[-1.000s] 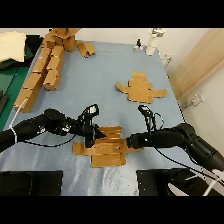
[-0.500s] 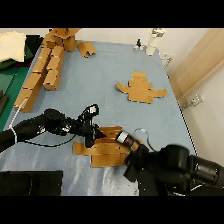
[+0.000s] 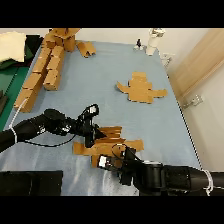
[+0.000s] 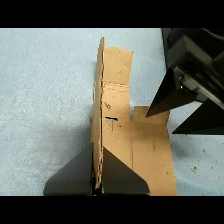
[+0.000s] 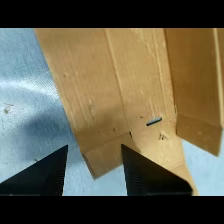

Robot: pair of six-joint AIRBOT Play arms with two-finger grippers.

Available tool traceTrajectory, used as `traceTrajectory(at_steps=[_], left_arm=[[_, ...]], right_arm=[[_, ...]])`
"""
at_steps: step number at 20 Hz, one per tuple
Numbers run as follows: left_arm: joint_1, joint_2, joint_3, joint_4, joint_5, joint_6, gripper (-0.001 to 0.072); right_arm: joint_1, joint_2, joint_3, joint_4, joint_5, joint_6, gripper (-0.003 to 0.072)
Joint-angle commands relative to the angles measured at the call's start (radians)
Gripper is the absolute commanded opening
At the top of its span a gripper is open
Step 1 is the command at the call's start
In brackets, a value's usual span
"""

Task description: Fold the box.

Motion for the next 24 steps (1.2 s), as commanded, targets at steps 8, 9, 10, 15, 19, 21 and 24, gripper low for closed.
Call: traceTrajectory(at_steps=[8, 9, 10, 15, 19, 21, 24], left_arm=[[0.001, 0.001, 0.000, 0.000, 0.000, 0.000, 0.0013], [0.001, 0.001, 0.000, 0.000, 0.000, 0.000, 0.0013], [0.001, 0.001, 0.000, 0.000, 0.000, 0.000, 0.0013], [0.000, 0.001, 0.000, 0.000, 0.000, 0.000, 0.0013], [0.000, 0.001, 0.000, 0.000, 0.000, 0.000, 0.0013], [0.001, 0.001, 0.000, 0.000, 0.000, 0.000, 0.0013], [0.000, 0.001, 0.000, 0.000, 0.000, 0.000, 0.0013]], right_arm=[[0.010, -0.040, 0.012, -0.265, 0.065, 0.214, 0.0500], [0.010, -0.036, 0.020, -0.267, 0.053, 0.231, 0.0500], [0.010, -0.030, 0.030, -0.266, 0.037, 0.243, 0.0500], [0.010, -0.017, 0.045, -0.282, -0.020, 0.248, 0.0503], [-0.014, 0.021, 0.045, -0.316, 0.020, 0.174, 0.0718], [-0.073, 0.049, 0.044, -0.320, 0.032, 0.153, 0.0717], [-0.149, 0.078, 0.043, -0.301, 0.042, 0.079, 0.0717]])
